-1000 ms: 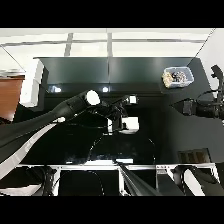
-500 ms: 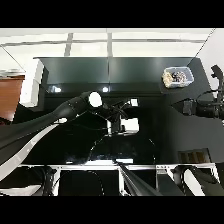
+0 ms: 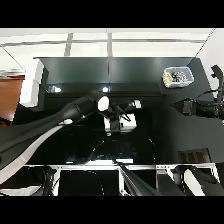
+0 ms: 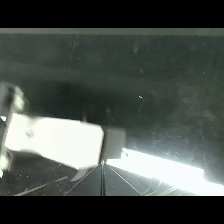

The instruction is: Fold the box and place the chain.

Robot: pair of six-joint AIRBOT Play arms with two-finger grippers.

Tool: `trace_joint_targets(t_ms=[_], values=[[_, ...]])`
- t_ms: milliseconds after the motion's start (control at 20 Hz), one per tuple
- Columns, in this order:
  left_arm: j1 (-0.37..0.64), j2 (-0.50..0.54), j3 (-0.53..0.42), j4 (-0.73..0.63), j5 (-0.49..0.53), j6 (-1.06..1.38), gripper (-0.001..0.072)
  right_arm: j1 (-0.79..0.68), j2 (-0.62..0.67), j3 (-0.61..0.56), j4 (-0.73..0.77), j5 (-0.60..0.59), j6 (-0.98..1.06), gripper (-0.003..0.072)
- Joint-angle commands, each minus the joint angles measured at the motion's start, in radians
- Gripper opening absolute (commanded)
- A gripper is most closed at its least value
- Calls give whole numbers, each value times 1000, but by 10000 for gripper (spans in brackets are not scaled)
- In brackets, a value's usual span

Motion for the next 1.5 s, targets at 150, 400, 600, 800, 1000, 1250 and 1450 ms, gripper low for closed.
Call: trace_joint_targets(t_ms=[150,400,600,800,1000,1250,1450], values=[[314,194,34,321,-416,-468,388,-1,1,1,0,-2,-13,18],[771,336,-129,320,-552,-611,388,-1,1,1,0,-13,-20,18],[1078,341,-235,321,-589,-607,388,-1,1,1,0,-47,-21,18],[1300,357,-228,320,-520,-520,409,-1,1,1,0,-65,-21,18],[1408,360,-268,266,-344,-405,409,-1,1,1,1,-89,-20,18],[1376,344,-326,141,-127,-181,409,0,1,1,11,-110,-13,18],[1340,261,-263,149,-48,-181,409,0,1,1,12,-91,-12,18]])
